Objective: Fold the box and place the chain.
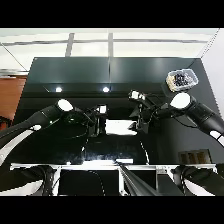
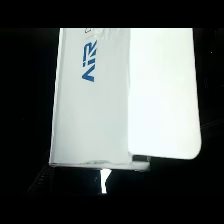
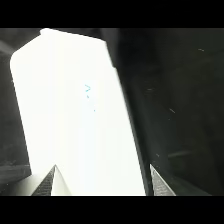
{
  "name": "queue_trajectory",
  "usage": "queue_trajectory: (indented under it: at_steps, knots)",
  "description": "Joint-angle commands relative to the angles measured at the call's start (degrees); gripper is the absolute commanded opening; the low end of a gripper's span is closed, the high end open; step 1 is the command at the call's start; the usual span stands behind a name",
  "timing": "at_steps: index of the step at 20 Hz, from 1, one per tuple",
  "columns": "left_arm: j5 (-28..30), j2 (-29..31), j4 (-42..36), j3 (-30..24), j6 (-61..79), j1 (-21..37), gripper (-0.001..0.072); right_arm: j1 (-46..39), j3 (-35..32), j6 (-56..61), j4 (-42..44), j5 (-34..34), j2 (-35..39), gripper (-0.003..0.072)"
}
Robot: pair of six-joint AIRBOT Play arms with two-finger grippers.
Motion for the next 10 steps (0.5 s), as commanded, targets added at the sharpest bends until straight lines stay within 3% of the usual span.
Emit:
queue_trajectory:
  at_steps: [1,4,5,6,10]
  knots:
    - [-0.5,0.0,0.0,0.0,0.0,0.0,0.0454,1.5,-0.6,-2.0,-0.4,-1.0,0.0,0.0720]
    - [-0.5,0.0,0.0,0.0,0.0,0.0,0.0454,1.5,-0.6,-2.0,-0.9,-0.8,0.0,0.0712]
    - [-0.5,0.0,0.0,0.0,0.0,0.0,0.0454,1.5,-0.6,-2.0,-0.9,-0.8,0.0,0.0564]
    - [-0.5,0.0,0.0,0.0,0.0,0.0,0.0455,1.5,-0.6,-2.0,-0.9,-0.4,0.0,0.0482]
    - [-0.5,0.0,0.0,0.0,0.0,0.0,0.0455,1.5,-0.6,-2.0,-0.9,-0.4,0.0,0.0477]
